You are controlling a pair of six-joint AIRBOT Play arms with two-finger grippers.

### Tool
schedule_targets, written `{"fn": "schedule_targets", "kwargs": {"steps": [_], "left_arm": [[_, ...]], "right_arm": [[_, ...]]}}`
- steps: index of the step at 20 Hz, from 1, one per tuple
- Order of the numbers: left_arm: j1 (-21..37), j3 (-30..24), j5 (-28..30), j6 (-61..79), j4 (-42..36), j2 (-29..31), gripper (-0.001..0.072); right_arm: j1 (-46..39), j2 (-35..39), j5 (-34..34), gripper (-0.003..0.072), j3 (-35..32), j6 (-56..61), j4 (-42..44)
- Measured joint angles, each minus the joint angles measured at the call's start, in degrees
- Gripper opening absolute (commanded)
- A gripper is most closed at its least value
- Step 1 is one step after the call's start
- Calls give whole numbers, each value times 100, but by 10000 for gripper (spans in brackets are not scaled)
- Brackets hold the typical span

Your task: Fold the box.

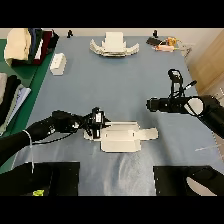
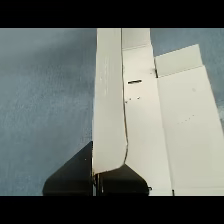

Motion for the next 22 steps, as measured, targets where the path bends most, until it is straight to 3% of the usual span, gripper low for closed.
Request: {"fn": "schedule_targets", "kwargs": {"steps": [4,22], "left_arm": [[-79,-17,-157,-407,361,-20,14],[-94,-7,28,-1497,527,398,14]], "right_arm": [[0,0,0,324,0,0,0],[0,0,15,323,0,-2,0]]}}
